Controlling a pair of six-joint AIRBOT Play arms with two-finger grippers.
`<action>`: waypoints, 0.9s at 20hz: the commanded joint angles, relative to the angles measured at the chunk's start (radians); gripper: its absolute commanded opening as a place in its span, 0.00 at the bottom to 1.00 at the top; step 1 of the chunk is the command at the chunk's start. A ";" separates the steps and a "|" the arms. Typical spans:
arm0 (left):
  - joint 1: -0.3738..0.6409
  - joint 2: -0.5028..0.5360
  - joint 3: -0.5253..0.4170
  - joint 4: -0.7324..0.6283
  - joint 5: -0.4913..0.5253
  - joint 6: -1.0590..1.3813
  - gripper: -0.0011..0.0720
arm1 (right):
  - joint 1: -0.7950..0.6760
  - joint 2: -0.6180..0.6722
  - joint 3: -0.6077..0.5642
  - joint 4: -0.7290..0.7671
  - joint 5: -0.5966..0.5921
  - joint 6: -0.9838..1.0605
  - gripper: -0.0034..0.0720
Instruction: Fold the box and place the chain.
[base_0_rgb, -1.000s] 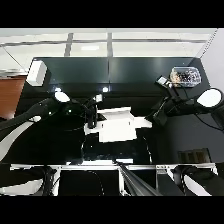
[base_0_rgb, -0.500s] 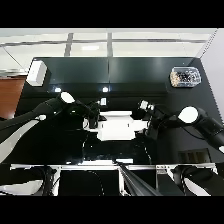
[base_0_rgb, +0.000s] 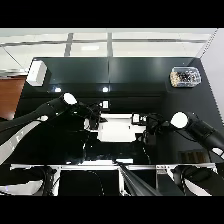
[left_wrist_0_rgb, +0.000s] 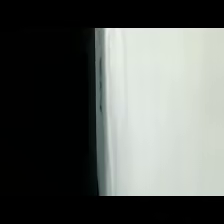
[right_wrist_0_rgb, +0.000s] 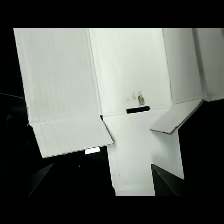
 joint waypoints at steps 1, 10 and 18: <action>-0.001 -0.001 0.000 0.003 0.001 0.002 0.05 | 0.015 -0.038 -0.001 0.021 -0.002 -0.010 0.98; -0.001 -0.001 0.000 0.004 0.000 0.002 0.05 | 0.140 -0.112 0.000 0.184 -0.123 -0.031 0.98; -0.001 -0.001 0.000 0.002 0.000 -0.003 0.05 | 0.080 -0.010 0.040 0.057 -0.135 -0.014 0.98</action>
